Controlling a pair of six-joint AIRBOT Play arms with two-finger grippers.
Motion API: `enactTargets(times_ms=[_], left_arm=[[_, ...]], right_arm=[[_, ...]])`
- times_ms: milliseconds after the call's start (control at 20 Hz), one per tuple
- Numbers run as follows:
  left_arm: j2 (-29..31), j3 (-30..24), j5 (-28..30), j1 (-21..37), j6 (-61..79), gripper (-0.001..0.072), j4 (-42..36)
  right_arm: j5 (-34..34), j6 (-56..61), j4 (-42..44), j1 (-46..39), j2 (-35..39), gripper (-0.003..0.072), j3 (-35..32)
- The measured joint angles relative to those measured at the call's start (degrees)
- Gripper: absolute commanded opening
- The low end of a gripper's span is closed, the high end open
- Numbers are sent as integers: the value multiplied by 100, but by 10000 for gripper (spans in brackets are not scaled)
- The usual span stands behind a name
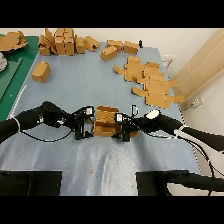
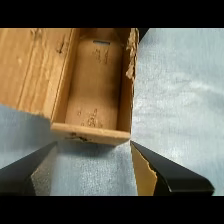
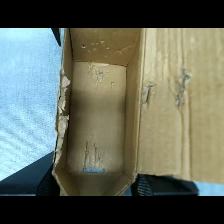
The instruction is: Fold the box.
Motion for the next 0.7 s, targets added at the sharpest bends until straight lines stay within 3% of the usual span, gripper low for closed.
enactTargets(times_ms=[700], left_arm=[[-87,37,278,-284,262,691,-352]], right_arm=[[186,-33,-13,2,0,441,-2]])
